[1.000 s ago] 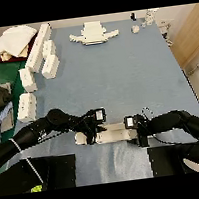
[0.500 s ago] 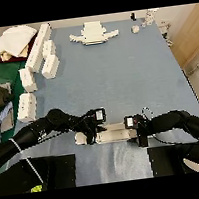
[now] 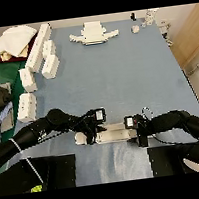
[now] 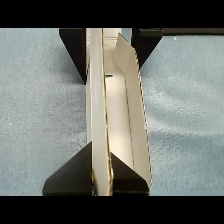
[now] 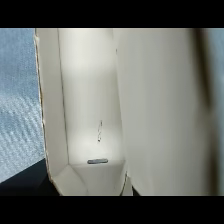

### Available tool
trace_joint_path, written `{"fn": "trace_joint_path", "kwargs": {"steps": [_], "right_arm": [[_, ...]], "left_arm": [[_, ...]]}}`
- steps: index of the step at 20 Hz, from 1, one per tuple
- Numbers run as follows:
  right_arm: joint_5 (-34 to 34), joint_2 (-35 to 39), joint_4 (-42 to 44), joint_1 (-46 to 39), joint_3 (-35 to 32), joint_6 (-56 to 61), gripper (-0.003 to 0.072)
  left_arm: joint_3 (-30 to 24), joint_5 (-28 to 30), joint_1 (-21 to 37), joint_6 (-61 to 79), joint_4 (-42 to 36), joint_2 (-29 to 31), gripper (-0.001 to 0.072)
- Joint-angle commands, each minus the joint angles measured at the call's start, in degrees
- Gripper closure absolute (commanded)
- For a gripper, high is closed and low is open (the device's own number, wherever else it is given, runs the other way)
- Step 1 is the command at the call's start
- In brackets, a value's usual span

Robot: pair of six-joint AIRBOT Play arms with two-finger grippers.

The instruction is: Fold the box.

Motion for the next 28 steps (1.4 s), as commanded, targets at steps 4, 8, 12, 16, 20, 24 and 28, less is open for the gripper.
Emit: {"fn": "trace_joint_path", "kwargs": {"steps": [4, 8, 12, 16, 20, 24, 28], "right_arm": [[0.00, 0.04, -0.04, 0.07, 0.04, 0.02, 0.0180], [0.00, 0.04, -0.04, 0.04, 0.04, 0.04, 0.0180], [0.00, 0.04, -0.07, 0.04, 0.04, 0.02, 0.0180], [0.00, 0.04, -0.07, 0.07, 0.04, 0.02, 0.0180], [0.00, 0.04, -0.07, 0.04, 0.04, 0.02, 0.0180], [0.00, 0.04, -0.07, 0.04, 0.04, 0.02, 0.0180], [0.00, 0.04, -0.09, 0.04, 0.04, 0.02, 0.0180]], "left_arm": [[0.20, -0.02, 0.02, 0.00, -0.04, -0.04, 0.0695], [0.20, 0.07, 0.00, 0.00, -0.02, -0.09, 0.0694], [0.20, 1.33, 0.04, -0.02, 0.00, -0.26, 0.0693], [0.20, 1.57, 0.04, -0.02, 0.00, -0.24, 0.0692], [0.20, 1.51, 0.02, -0.02, 0.00, -0.26, 0.0690], [0.20, 1.60, 0.04, -0.37, 0.00, -0.13, 0.0399], [0.20, 0.02, 2.32, -15.47, 7.50, 5.09, 0.0398]]}}
